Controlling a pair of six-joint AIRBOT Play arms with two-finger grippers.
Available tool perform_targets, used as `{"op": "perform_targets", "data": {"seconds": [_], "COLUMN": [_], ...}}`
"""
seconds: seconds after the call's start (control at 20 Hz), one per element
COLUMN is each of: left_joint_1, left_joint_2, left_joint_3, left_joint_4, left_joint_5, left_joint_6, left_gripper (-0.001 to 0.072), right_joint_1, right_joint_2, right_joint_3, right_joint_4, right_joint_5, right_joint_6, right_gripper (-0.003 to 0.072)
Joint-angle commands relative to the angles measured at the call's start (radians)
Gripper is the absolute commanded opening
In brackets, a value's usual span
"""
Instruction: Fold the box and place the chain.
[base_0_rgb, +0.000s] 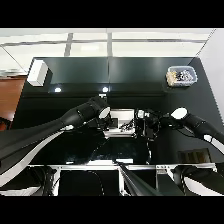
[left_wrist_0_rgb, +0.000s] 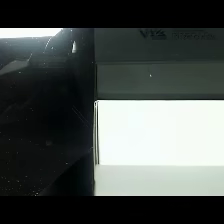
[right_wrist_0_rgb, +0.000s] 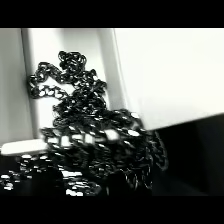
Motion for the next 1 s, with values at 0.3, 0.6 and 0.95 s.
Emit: {"op": "perform_targets", "data": {"seconds": [0.3,0.6,0.95], "left_joint_1": [0.000,0.000,0.000], "left_joint_2": [0.000,0.000,0.000], "left_joint_3": [0.000,0.000,0.000], "left_joint_4": [0.000,0.000,0.000], "left_joint_5": [-0.001,-0.001,-0.001], "left_joint_6": [0.000,0.000,0.000], "left_gripper": [0.0031,0.0031,0.0031], "right_joint_1": [-0.003,-0.080,-0.116], "right_joint_2": [0.014,0.217,0.434], "right_joint_3": [0.000,0.002,0.135], "right_joint_4": [-0.014,-0.076,0.027], "right_joint_5": [-0.037,-0.004,0.371], "right_joint_6": [0.200,0.620,0.878], "right_gripper": [0.0014,0.0013,0.0013]}}
